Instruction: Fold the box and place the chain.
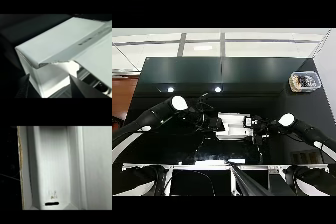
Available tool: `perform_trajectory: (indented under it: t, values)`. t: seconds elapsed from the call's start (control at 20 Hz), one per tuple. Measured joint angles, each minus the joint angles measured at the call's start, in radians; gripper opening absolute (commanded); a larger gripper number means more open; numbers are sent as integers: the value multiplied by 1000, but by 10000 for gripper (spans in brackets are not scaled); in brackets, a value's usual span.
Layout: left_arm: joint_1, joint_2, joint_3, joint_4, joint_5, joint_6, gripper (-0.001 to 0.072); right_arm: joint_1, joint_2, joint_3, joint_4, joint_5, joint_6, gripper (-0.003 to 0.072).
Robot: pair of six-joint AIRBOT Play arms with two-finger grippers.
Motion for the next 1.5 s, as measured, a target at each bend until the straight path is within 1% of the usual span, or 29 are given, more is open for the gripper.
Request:
perform_trajectory:
  t: [0.1, 0.4, 0.6, 0.75, 0.95, 1.15, 1.3, 1.4, 1.5]
  values:
    - [-29, 0, 6, 57, 17, -51, 441, 0, 0, 0, 0, 0, 0, 170]
    - [-85, -2, 23, 167, 71, -163, 441, 0, 0, 0, 0, 0, 0, 170]
    - [-142, -5, 66, 340, 70, -315, 441, 0, 0, 0, 0, 0, 0, 170]
    - [-195, -24, 102, 467, 48, -440, 441, 0, 0, 0, 0, 0, 0, 170]
    - [-256, -79, 155, 583, 7, -560, 441, 0, 0, 0, 0, 0, 0, 170]
    - [-282, -135, 208, 639, -39, -646, 440, 0, 0, 0, 0, 0, 0, 170]
    - [-294, -167, 235, 654, -82, -711, 439, 0, 0, 0, 0, 0, 0, 170]
    - [-298, -178, 243, 658, -96, -746, 267, 0, 0, 0, 0, 0, 0, 170]
    - [-302, -184, 251, 659, -105, -768, 267, 0, 0, 0, 0, 0, 0, 170]
